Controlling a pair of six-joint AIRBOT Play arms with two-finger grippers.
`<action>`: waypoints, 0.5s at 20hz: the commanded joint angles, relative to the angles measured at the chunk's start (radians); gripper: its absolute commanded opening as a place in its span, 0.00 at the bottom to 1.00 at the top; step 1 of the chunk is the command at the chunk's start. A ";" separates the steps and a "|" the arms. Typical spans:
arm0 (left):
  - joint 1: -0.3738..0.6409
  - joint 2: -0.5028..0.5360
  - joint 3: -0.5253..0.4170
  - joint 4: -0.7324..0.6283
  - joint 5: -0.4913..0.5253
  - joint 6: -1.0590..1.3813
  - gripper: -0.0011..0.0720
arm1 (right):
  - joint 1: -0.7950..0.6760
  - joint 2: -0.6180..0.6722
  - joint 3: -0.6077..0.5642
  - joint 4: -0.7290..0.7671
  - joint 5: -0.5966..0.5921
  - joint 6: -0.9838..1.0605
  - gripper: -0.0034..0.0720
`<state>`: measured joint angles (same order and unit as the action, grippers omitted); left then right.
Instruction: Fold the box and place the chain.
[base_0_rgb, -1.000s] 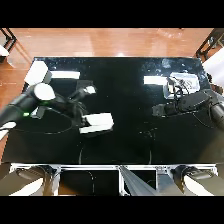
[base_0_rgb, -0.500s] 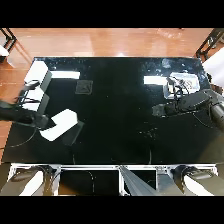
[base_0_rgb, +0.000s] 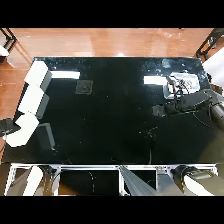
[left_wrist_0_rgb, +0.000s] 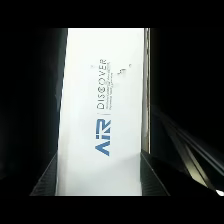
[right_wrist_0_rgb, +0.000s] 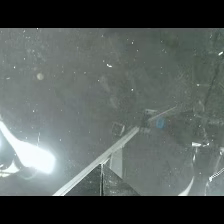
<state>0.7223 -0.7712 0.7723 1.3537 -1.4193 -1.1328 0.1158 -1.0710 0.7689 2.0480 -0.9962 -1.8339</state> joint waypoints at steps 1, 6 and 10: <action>0.097 0.003 0.000 -0.019 0.109 0.161 0.08 | 0.001 0.000 -0.001 0.001 0.022 -0.005 0.07; 0.095 -0.058 -0.003 -0.064 0.227 0.310 0.08 | 0.000 0.000 -0.001 0.001 0.043 -0.004 0.07; 0.095 -0.153 -0.003 -0.057 0.261 0.399 0.19 | 0.000 0.000 -0.001 0.001 0.054 -0.002 0.07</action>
<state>0.8139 -0.8688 0.7692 1.3006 -1.2125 -0.8104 0.1158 -1.0710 0.7685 2.0483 -0.9524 -1.8374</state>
